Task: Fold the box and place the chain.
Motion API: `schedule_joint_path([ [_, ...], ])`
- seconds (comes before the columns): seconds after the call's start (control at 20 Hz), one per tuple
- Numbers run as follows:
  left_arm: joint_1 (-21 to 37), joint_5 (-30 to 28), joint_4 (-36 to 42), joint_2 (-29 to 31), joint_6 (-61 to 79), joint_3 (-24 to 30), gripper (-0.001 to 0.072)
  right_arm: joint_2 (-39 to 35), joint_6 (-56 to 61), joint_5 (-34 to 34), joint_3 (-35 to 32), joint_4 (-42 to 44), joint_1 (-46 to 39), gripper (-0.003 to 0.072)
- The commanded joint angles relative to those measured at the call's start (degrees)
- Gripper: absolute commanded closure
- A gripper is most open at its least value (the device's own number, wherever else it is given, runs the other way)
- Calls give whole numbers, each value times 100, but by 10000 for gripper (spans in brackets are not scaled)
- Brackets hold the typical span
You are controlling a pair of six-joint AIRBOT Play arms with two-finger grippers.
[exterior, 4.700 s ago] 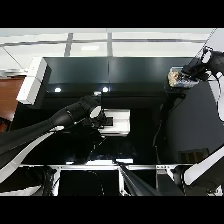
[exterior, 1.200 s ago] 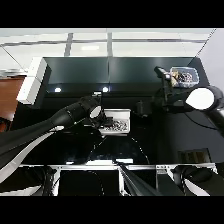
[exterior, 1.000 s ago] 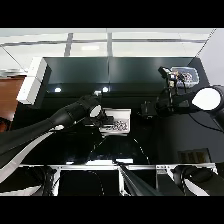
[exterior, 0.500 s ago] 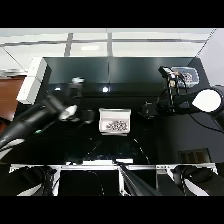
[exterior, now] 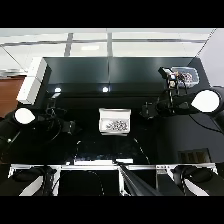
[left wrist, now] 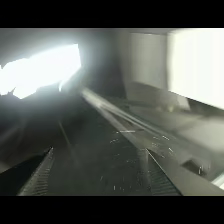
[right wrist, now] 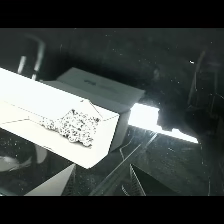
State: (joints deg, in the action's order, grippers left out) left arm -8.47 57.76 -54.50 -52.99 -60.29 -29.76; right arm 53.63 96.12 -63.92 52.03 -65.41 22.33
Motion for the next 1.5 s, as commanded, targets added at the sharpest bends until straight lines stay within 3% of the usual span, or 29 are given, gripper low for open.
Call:
schedule_joint_path([
  [0.0,-13,-472,1659,-83,4972,208,-4,2,4,85,-22,-13,7,290],
  [0.15,-568,-763,1692,-284,7302,201,-3,0,4,286,-22,-9,7,290],
  [0.35,-866,-769,2562,-1123,8489,87,-4,2,4,396,-22,-133,7,290],
  [0.55,-892,-721,2562,-1878,8474,-328,-3,2,7,396,-22,-133,7,290],
  [0.75,-992,-765,2542,-2225,8387,-645,-2,2,4,398,-22,-136,7,290],
  [1.45,-1366,-813,2450,-2337,7884,-710,1,11,4,654,-22,-136,7,290],
])
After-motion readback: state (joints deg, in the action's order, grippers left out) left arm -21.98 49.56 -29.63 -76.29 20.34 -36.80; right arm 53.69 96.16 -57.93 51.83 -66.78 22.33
